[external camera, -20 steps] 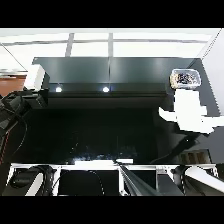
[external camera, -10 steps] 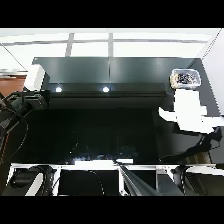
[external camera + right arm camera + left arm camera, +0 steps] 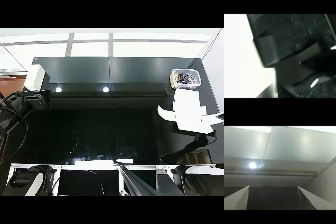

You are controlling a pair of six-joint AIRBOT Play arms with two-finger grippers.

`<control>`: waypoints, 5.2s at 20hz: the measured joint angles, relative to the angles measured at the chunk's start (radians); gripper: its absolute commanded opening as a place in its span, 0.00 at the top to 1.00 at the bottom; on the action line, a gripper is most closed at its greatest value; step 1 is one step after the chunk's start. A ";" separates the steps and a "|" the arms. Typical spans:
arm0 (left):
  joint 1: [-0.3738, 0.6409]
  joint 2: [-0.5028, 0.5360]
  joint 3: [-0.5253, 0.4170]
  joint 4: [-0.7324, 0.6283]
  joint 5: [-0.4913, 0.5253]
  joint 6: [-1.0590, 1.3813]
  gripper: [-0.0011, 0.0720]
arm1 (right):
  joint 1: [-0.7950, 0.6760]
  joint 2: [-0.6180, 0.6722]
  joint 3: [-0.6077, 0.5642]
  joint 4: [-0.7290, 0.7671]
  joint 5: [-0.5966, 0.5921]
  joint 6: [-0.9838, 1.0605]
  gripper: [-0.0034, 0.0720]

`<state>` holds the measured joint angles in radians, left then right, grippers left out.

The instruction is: Fold the box and place the chain.

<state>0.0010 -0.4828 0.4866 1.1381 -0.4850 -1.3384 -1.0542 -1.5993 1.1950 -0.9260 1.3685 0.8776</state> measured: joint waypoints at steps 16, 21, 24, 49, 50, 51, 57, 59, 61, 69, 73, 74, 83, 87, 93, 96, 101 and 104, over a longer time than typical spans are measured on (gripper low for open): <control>0.000 -0.001 0.000 -0.040 0.002 0.000 0.02 | 0.440 0.447 -0.446 0.446 -0.064 -0.026 0.94; -0.021 -0.084 -0.004 -0.140 0.001 0.041 0.02 | 0.855 0.874 -0.860 0.687 -0.520 0.040 0.94; -0.050 -0.237 0.031 -0.224 -0.080 0.084 0.02 | 1.119 0.984 -0.970 0.740 -0.762 0.090 0.94; -0.158 -1.269 0.534 -0.698 -1.037 0.861 0.35 | 1.530 1.043 -1.037 0.687 -0.993 0.118 0.94; -0.160 -1.283 0.547 -0.682 -1.074 0.874 0.53 | 1.530 1.038 -1.037 0.686 -0.990 0.118 0.94; -0.161 -1.295 0.557 -0.668 -1.102 0.883 0.62 | 1.530 1.032 -1.037 0.686 -0.987 0.118 0.94; -0.165 -1.338 0.609 -0.620 -1.171 0.926 0.95 | 1.530 1.017 -1.037 0.683 -0.962 0.129 0.39; -0.166 -1.341 0.629 -0.617 -1.173 0.936 0.95 | 1.524 1.016 -1.031 0.668 -0.949 0.130 0.07; -0.167 -1.326 0.641 -0.613 -1.166 0.935 0.96 | 1.500 1.015 -0.996 0.594 -0.927 0.152 0.07; -0.228 -0.959 0.430 -0.612 -0.823 1.036 0.95 | 1.357 1.014 -0.642 -0.336 -0.533 0.429 0.07; -0.323 -0.807 0.281 -0.611 -0.652 1.353 0.95 | 1.402 0.990 -0.599 -0.462 -0.485 0.198 0.07; -0.350 -0.796 0.264 -0.605 -0.620 1.411 0.95 | 1.423 0.978 -0.596 -0.466 -0.486 0.141 0.07; -0.497 -0.875 0.256 -0.536 -0.377 1.588 0.95 | 1.607 0.814 -0.593 -0.437 -0.496 -0.085 0.07; -0.503 -0.917 0.259 -0.533 -0.344 1.595 0.95 | 1.623 0.776 -0.627 -0.425 -0.510 -0.114 0.07; -0.505 -0.946 0.260 -0.555 -0.340 1.596 0.95 | 1.629 0.763 -0.699 -0.328 -0.520 -0.159 0.07; -0.505 -0.949 0.263 -0.554 -0.339 1.596 0.95 | 1.629 0.762 -0.744 -0.214 -0.515 -0.250 0.07; -0.505 -0.951 0.269 -0.552 -0.338 1.596 0.95 | 1.633 0.761 -0.818 -0.106 -0.563 -0.372 0.07; -0.505 -0.951 0.270 -0.552 -0.337 1.596 0.95 | 1.640 0.755 -0.851 -0.019 -0.658 -0.436 0.07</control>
<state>-0.5037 -1.4338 0.7563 0.5865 -0.8223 0.2577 0.5854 -0.8448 0.3439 -0.9447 0.7109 0.4419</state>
